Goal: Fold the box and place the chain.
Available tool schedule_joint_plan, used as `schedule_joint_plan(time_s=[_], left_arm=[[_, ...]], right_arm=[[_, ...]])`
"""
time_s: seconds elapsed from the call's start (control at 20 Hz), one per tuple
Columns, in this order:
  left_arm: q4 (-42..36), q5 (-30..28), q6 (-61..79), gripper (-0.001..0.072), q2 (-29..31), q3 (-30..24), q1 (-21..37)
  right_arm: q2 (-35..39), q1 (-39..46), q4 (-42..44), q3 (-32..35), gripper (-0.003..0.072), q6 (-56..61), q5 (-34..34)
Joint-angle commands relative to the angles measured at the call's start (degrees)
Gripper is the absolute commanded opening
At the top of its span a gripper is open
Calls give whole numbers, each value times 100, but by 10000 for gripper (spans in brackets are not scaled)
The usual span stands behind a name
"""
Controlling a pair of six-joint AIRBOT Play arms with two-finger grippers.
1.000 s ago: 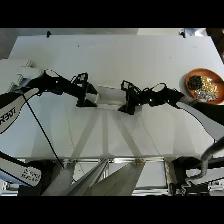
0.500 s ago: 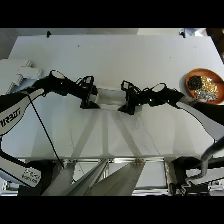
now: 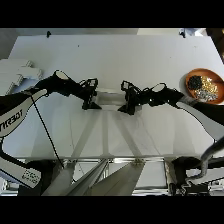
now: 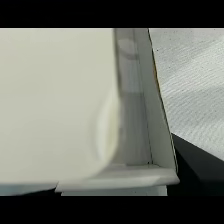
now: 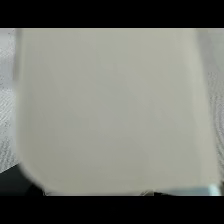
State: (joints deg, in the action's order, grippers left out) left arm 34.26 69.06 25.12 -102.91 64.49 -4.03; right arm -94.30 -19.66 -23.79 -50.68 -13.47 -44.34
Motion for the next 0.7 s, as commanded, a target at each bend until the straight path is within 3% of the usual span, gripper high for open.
schedule_joint_plan(time_s=[0.0,0.1,0.15,0.65], left_arm=[[59,20,13,487,-4,-2,-13],[61,24,13,468,-2,-2,-13],[74,37,13,384,-2,-2,-13],[170,107,37,395,0,-2,-48]], right_arm=[[2,-2,7,2,337,7,4],[2,-2,7,2,337,7,4],[2,-2,7,2,337,7,4],[2,-2,7,2,337,7,4]])
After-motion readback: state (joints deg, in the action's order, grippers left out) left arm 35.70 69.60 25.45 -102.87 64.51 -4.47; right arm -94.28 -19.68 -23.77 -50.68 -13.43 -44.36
